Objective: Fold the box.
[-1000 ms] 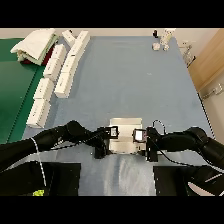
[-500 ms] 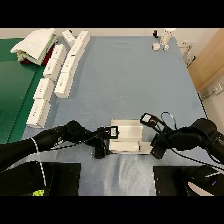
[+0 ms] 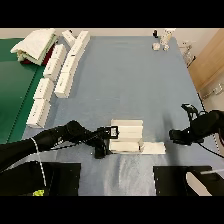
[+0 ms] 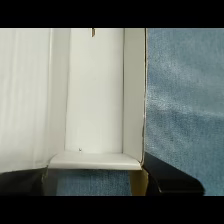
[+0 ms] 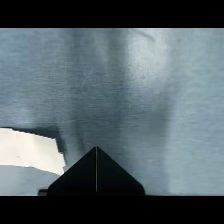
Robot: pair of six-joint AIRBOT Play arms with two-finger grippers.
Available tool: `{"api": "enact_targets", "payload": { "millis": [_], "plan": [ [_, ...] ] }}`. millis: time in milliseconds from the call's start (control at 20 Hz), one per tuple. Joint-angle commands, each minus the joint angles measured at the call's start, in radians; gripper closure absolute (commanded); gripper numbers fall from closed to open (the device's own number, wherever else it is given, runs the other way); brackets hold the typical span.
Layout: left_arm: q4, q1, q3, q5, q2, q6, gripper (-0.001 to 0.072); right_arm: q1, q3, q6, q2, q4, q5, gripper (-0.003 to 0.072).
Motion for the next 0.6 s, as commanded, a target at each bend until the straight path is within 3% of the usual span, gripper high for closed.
{"api": "enact_targets", "payload": {
  "millis": [0,250,550],
  "plan": [
    [0.000,0.000,0.000,-0.001,0.000,0.001,0.0253,-0.281,-0.001,-0.203,-0.124,0.322,-0.017,0.0686],
    [0.001,0.000,0.000,-0.005,0.000,0.001,0.0254,-0.341,-0.001,-0.322,-0.309,0.349,-0.043,0.0686],
    [0.001,0.000,0.000,-0.005,0.000,0.001,0.0254,-0.341,-0.029,-0.333,-0.376,0.344,-0.050,0.0686]
  ]
}}
